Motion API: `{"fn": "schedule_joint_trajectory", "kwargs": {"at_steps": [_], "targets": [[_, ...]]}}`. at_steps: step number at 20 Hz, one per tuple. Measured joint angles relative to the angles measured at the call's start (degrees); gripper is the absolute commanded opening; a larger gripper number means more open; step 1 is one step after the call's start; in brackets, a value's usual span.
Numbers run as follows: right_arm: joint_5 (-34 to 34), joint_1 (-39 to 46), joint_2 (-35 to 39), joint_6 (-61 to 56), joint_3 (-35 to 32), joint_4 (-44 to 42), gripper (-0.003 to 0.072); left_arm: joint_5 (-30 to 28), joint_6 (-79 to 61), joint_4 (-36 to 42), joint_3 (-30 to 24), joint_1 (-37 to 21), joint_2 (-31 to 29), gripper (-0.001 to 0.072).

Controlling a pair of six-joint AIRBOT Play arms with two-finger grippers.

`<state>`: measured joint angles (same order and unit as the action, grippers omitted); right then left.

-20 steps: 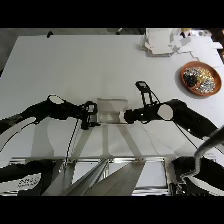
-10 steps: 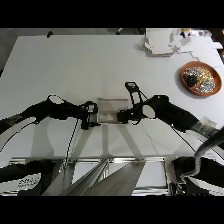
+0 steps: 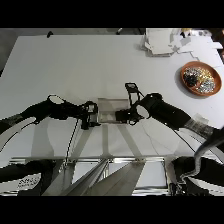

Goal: Fold the box and place the chain.

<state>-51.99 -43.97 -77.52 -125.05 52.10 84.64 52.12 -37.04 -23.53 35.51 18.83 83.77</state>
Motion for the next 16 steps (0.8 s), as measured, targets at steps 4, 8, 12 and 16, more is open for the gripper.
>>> {"fn": "schedule_joint_trajectory", "kwargs": {"at_steps": [4,8,12,16], "targets": [[-1.8,-1.4,-2.4,-2.8,2.0,1.6,0.0214,0.0,0.0,0.0,0.0,0.0,0.0,0.0032],[-2.6,-2.0,-3.2,-5.7,3.1,3.5,0.0088,-0.1,0.0,-0.1,0.0,0.0,0.0,0.0032],[-3.5,-2.7,-4.2,-6.9,4.5,4.9,0.0047,-0.2,0.1,0.0,0.0,0.0,0.0,0.0032],[-3.6,-3.5,-5.1,-7.0,5.3,5.3,0.0122,-0.1,0.1,0.0,0.0,-0.1,0.0,0.0032]]}}
